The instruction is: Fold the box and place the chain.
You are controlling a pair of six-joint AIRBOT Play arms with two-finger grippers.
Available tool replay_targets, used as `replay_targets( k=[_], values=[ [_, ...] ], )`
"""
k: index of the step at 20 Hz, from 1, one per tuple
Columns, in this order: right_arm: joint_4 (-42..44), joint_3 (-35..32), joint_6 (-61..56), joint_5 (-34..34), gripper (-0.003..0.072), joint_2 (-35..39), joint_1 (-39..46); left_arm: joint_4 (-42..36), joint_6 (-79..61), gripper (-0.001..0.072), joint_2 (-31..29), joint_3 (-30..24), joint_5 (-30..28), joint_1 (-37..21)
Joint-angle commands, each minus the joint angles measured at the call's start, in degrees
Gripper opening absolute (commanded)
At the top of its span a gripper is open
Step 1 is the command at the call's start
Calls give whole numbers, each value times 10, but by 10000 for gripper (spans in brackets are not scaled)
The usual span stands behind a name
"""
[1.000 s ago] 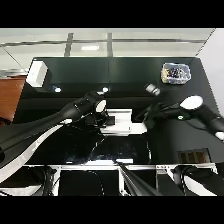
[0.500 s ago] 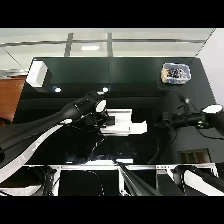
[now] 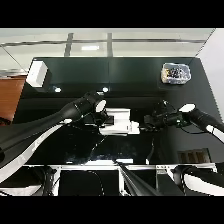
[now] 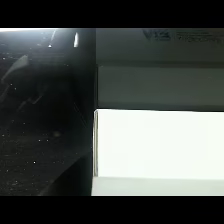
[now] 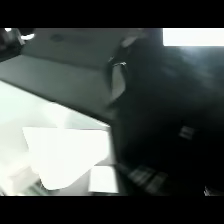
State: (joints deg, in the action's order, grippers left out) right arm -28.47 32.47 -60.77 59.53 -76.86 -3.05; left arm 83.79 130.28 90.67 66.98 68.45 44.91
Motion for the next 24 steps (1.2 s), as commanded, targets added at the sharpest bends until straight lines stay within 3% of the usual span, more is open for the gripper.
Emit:
replay_targets(
  k=[1, 7, 12, 13, 14, 15, 19, 24],
  values=[
    [-18, 36, 6, 41, 556, -3, -15, -5, 0, 26, 0, 0, -5, 0],
    [-94, 94, 6, 116, 538, -3, 16, -5, 0, 26, 0, 0, -5, 0],
    [-127, 115, 13, 203, 538, -2, 133, -5, 0, 26, 0, 0, -5, 0],
    [-144, 113, 13, 201, 469, -2, 153, -5, 0, 26, 0, 0, -4, 0],
    [-153, 102, 13, 191, 92, -2, 170, -5, 0, 26, 0, 0, -4, 0],
    [-150, 84, 14, 175, 13, -2, 179, -5, 0, 26, 0, 0, -4, 0],
    [-95, -3, 34, 89, 12, -3, 153, -5, 0, 26, 0, 0, -5, 0],
    [-30, -15, 35, -4, 12, -22, 43, -5, 0, 26, 0, 0, -4, 0]
  ],
)
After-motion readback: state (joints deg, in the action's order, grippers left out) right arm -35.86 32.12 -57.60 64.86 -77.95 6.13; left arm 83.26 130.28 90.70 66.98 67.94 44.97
